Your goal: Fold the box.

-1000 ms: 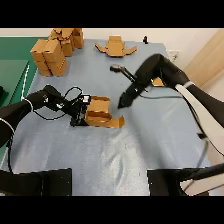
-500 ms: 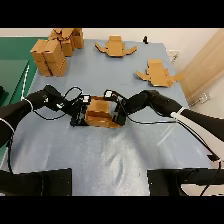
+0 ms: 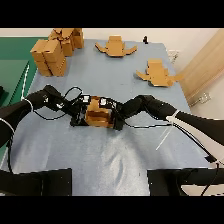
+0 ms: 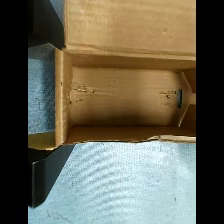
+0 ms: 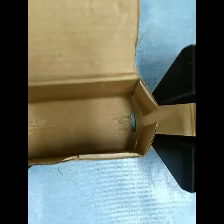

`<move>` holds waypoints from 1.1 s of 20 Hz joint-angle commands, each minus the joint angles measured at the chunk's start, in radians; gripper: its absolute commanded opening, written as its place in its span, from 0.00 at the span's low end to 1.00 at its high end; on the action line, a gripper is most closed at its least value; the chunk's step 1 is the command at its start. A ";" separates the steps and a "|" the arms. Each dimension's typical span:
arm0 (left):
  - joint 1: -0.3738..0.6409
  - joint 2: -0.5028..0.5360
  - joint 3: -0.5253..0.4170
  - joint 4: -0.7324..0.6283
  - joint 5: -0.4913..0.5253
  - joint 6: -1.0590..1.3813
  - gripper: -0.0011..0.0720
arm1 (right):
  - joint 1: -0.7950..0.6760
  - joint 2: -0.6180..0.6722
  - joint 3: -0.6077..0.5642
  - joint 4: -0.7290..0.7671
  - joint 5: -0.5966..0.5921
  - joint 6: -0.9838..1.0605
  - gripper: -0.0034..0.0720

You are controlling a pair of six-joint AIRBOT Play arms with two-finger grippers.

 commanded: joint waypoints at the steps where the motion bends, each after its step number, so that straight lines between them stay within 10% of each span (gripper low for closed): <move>1: 0.000 0.000 0.001 0.000 0.001 0.000 0.04 | 0.003 -0.001 -0.001 0.045 -0.022 -0.005 0.39; 3: 0.000 0.000 0.001 0.000 0.001 0.000 0.04 | 0.003 -0.001 -0.001 0.058 0.016 -0.005 0.23; 12: 0.000 0.000 0.001 0.000 0.001 0.000 0.04 | 0.009 -0.004 -0.001 0.174 0.062 -0.066 0.23; 16: 0.000 0.000 0.001 0.000 0.001 0.000 0.04 | 0.008 -0.032 -0.001 0.185 0.057 -0.065 0.55; 22: 0.000 0.000 0.001 0.000 0.001 0.000 0.04 | 0.008 -0.072 -0.001 0.177 0.039 -0.018 0.67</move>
